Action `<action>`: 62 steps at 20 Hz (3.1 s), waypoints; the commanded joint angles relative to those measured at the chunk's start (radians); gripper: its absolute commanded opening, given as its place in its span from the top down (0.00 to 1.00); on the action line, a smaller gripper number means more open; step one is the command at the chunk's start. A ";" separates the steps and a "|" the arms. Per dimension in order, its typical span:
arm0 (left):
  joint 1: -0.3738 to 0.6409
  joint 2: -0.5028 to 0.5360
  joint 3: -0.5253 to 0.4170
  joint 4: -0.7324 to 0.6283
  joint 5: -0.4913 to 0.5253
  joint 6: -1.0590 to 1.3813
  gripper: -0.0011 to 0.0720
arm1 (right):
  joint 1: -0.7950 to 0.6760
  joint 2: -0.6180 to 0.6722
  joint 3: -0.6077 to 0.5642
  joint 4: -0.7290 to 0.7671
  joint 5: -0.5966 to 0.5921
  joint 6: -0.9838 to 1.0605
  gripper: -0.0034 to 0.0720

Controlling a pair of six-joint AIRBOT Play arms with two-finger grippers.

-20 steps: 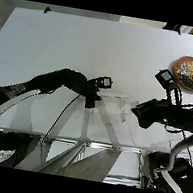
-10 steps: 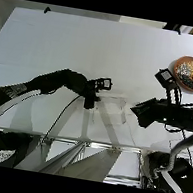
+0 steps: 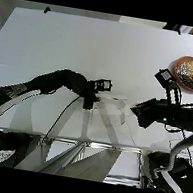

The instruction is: Fold the box and place the chain.

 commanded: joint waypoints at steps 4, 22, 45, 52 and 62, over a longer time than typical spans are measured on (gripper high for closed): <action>0.000 0.011 0.010 0.074 -0.012 0.001 0.98 | 0.001 -0.001 0.000 0.000 0.000 0.000 0.56; 0.000 -0.032 0.029 0.091 0.006 0.001 0.98 | 0.001 -0.001 0.000 0.000 0.000 0.000 0.56; 0.000 -0.019 0.029 0.093 -0.066 0.001 0.98 | 0.001 -0.001 0.000 -0.001 0.000 0.000 0.56; 0.000 -0.019 0.029 0.093 -0.066 0.001 0.97 | 0.001 -0.001 0.000 -0.001 0.000 0.000 0.56; 0.000 -0.019 0.029 0.093 -0.066 0.001 0.97 | 0.001 -0.001 0.000 -0.001 -0.009 -0.076 0.94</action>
